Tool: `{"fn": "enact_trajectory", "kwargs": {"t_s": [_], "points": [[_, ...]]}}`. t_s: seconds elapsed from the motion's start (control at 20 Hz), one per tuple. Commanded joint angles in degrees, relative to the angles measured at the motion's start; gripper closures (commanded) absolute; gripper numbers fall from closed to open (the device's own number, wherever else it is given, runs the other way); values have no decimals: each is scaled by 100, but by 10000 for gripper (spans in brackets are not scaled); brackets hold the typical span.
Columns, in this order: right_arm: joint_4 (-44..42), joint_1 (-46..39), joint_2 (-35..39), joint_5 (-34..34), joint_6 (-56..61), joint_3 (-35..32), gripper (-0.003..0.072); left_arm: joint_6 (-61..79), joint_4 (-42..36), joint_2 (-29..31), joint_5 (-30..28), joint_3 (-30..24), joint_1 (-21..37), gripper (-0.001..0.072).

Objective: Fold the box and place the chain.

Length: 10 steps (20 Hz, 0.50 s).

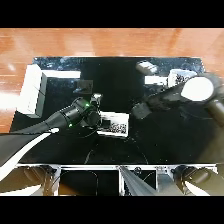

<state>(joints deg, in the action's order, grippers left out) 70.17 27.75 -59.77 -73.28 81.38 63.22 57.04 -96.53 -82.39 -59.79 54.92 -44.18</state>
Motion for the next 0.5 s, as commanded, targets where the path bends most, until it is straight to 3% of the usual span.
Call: {"fn": "enact_trajectory", "kwargs": {"t_s": [0.0, 0.15, 0.2, 0.25, 0.3, 0.45], "points": [[35, -651, 439, -623, -2, -4, 98, 0, -7, 2, -20, 7, -4, 688], [37, -697, 564, -918, 0, -4, 98, 0, -4, 2, -20, 87, -2, 652], [35, -693, 564, -955, 24, -4, 98, 0, -4, 2, -20, 120, -2, 530], [37, -693, 564, -968, 63, -4, 98, 0, -4, 2, -20, 151, -2, 356], [35, -693, 564, -968, 66, -4, 98, 0, -11, 4, -24, 179, -2, 264], [37, -693, 564, -968, 66, -4, 98, 0, -28, 9, -203, 286, -2, 264]]}}
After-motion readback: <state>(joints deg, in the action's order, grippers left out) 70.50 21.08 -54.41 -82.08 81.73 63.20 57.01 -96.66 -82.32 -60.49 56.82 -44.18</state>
